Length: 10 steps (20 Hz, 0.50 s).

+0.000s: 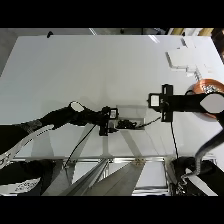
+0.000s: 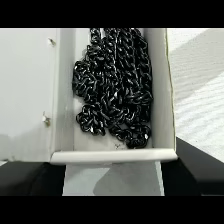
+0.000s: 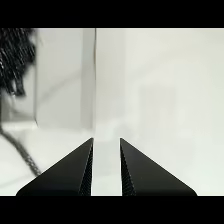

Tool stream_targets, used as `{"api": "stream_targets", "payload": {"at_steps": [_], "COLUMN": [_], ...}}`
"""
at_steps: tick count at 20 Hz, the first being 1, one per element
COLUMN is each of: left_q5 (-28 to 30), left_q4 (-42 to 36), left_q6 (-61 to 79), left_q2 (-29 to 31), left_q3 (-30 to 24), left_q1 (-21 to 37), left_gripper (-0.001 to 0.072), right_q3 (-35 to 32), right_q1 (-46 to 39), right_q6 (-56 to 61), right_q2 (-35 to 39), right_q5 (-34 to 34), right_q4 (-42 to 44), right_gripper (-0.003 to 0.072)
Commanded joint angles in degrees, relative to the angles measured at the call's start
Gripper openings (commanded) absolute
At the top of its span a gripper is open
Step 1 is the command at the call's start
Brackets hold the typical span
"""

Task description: Fold the box and place the chain.

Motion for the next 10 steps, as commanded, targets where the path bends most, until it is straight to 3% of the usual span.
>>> {"api": "stream_targets", "payload": {"at_steps": [1,10], "left_q5": [0.0,0.0], "left_q4": [0.0,0.0], "left_q6": [0.0,0.0], "left_q2": [0.0,0.0], "left_q3": [0.0,0.0], "left_q1": [0.0,0.0], "left_gripper": [0.0271,0.0271], "right_q3": [-0.7,-14.1], "right_q1": [-6.8,-3.5], "right_q6": [-0.5,-12.2], "right_q2": [-1.2,-5.6], "right_q5": [2.2,-5.1], "right_q4": [-3.7,-2.8], "right_gripper": [0.017,0.017]}}
